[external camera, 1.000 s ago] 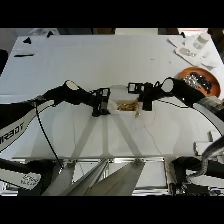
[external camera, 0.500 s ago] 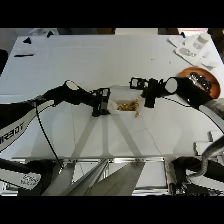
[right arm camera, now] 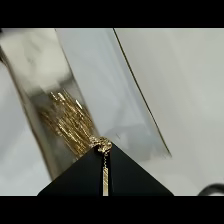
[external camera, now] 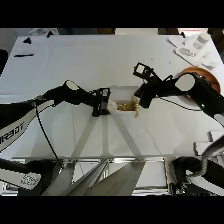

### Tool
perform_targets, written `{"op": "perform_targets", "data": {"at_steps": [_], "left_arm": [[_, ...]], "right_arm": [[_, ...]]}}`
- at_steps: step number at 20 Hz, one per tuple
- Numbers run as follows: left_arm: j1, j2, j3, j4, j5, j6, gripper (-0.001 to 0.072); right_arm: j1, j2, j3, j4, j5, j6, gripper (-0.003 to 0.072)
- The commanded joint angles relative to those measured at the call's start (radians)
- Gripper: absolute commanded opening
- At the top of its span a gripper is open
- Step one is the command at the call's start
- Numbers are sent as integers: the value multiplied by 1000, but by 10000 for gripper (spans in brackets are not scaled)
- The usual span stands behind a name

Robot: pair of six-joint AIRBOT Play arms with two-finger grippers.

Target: Fold the box and place the chain.

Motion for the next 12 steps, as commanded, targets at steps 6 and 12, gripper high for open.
{"op": "perform_targets", "data": {"at_steps": [6, 12], "left_arm": [[0, 0, 0, 0, 0, 0, 206], [0, 0, 0, 0, 0, 0, 206]], "right_arm": [[199, 9, 0, 166, -192, 36, 11], [203, -19, 0, 32, -188, 141, 156]]}}
